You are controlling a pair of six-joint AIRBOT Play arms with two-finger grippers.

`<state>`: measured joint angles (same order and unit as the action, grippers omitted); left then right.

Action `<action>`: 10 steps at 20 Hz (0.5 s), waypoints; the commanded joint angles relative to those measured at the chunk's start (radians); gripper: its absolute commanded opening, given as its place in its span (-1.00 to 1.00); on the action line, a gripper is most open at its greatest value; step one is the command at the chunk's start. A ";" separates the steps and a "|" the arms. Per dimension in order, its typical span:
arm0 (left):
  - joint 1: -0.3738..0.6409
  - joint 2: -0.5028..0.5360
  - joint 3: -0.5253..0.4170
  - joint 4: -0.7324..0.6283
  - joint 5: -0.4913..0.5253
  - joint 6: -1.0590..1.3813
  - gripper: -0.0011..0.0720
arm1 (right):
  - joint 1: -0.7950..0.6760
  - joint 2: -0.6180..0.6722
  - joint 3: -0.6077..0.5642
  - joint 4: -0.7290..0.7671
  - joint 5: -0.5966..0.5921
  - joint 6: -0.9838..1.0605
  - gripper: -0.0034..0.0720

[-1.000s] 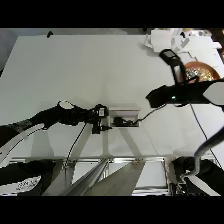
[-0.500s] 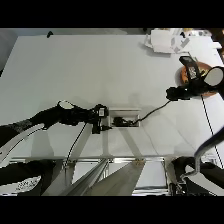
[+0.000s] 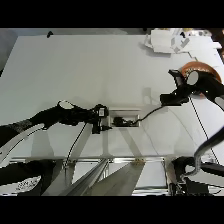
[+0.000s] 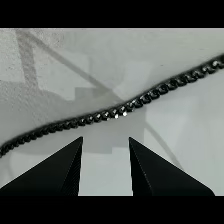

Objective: Fold the box and place the chain.

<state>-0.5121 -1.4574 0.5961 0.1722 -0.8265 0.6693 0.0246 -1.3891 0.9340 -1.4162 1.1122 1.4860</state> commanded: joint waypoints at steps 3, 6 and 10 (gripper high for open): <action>0.000 0.000 0.000 0.000 0.000 0.000 -0.60 | 0.014 -0.062 0.000 -0.003 -0.034 0.030 -0.14; 0.000 0.000 0.000 0.000 0.000 0.000 -0.59 | 0.014 -0.087 0.000 -0.002 -0.022 0.035 -0.25; 0.000 0.000 0.000 0.000 0.000 0.000 -0.59 | 0.014 -0.087 0.000 -0.002 0.001 0.030 -0.83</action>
